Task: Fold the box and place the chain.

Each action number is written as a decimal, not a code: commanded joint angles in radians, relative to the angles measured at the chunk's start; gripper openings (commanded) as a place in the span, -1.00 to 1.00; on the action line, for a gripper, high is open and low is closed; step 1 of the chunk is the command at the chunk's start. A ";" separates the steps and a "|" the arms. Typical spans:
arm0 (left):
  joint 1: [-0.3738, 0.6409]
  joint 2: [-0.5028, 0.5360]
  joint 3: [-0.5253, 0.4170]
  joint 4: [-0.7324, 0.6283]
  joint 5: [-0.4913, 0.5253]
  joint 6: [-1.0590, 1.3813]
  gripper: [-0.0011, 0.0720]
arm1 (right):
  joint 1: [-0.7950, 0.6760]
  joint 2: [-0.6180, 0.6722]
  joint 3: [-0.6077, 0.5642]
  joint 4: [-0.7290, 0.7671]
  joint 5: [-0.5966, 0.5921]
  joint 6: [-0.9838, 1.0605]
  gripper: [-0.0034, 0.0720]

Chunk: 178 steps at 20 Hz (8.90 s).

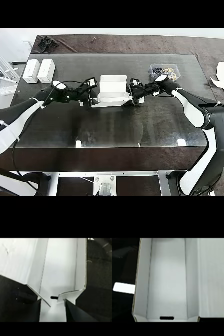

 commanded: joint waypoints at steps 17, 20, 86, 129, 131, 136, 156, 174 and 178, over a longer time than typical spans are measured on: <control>-0.062 -0.030 0.001 -0.111 0.070 0.090 0.50 | 0.001 0.001 0.000 0.000 0.000 -0.001 0.58; -0.062 -0.030 0.001 -0.111 0.078 0.083 0.58 | 0.001 0.001 0.000 0.000 0.000 -0.001 0.59; 0.279 0.188 -0.043 0.232 -0.262 -1.436 -0.92 | 0.001 0.001 0.000 0.000 0.000 -0.001 0.58; 0.094 0.014 -0.053 -0.158 -0.025 -1.404 -0.91 | 0.001 0.001 0.000 0.000 0.000 -0.001 0.59; 0.094 0.014 -0.053 -0.161 -0.018 -1.400 -0.91 | 0.001 0.001 0.000 0.000 0.000 -0.001 0.58; 0.073 0.009 -0.053 -0.184 0.002 -1.383 -0.63 | 0.001 0.001 0.000 0.000 0.000 -0.001 0.58; 0.101 0.001 -0.053 -0.214 -0.163 -1.421 -0.51 | 0.001 0.001 0.000 0.000 0.000 -0.001 0.58; 0.098 0.008 -0.048 -0.235 -0.267 -1.401 -0.51 | 0.001 0.001 0.000 0.000 0.000 -0.001 0.59; 0.097 0.027 -0.049 -0.226 -0.232 -1.400 -0.51 | 0.001 0.001 0.000 0.000 0.000 -0.001 0.59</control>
